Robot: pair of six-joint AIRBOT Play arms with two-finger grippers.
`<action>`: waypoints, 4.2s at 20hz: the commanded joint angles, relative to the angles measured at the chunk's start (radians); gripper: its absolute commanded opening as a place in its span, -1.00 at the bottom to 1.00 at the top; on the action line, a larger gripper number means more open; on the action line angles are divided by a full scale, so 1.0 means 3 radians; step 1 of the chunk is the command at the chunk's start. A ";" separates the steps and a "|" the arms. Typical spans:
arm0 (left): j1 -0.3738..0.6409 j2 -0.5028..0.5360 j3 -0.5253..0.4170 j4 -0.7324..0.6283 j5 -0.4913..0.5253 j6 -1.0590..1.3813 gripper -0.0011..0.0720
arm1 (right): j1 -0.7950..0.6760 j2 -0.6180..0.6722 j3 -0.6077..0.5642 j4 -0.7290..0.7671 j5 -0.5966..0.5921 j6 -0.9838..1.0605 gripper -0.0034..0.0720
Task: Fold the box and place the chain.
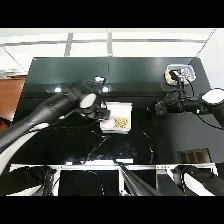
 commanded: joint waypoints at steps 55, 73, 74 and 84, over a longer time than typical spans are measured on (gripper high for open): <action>0.0940 -0.0149 -0.1612 -0.3442 0.1710 0.7762 0.89 | 0.0212 -0.0020 0.0003 0.0072 -0.0151 0.0389 -0.06; 0.0904 -0.0149 -0.1612 -0.3446 0.1706 0.7758 -0.01 | 0.0863 -0.0295 0.0006 0.0271 -0.0676 0.0187 0.94; 0.0904 -0.0149 -0.1612 -0.3445 0.1706 0.7759 -0.01 | 0.0862 -0.0295 0.0008 0.0272 -0.0581 -0.0047 0.94; 0.0904 -0.0149 -0.1612 -0.3446 0.1705 0.7759 -0.01 | 0.1020 -0.0296 0.0061 -0.0050 -0.0257 -0.1981 0.94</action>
